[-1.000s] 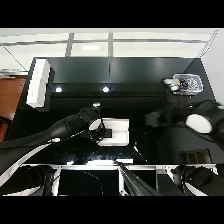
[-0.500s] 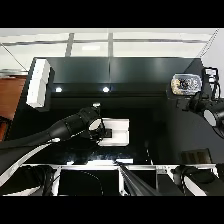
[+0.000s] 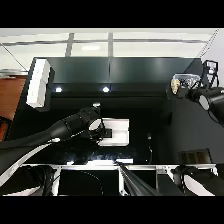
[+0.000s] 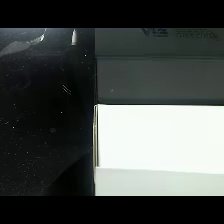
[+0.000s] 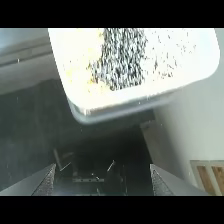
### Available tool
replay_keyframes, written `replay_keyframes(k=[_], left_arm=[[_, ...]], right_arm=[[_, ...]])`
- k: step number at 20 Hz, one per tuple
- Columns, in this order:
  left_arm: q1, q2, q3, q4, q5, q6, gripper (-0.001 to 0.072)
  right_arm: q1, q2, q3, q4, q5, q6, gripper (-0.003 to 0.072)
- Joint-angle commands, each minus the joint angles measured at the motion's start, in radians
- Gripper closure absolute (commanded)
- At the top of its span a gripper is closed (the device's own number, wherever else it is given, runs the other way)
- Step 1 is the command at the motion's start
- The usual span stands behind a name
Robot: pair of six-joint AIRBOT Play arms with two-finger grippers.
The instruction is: Fold the box and place the chain.
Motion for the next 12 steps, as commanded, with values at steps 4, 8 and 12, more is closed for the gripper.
replay_keyframes(k=[4, 8, 12], left_arm=[[0.000, 0.000, 0.000, 0.000, 0.000, 0.000, 0.0681], [0.000, 0.000, 0.000, 0.000, 0.000, 0.000, 0.0681], [0.000, 0.000, 0.000, 0.000, 0.000, 0.000, 0.0681]], right_arm=[[-0.121, -0.216, 0.253, 0.208, 0.092, -0.130, -0.0015], [-0.201, -0.361, 0.445, 0.286, 0.189, -0.207, -0.0015], [-0.274, -0.507, 0.616, 0.372, 0.250, -0.205, -0.0014]])
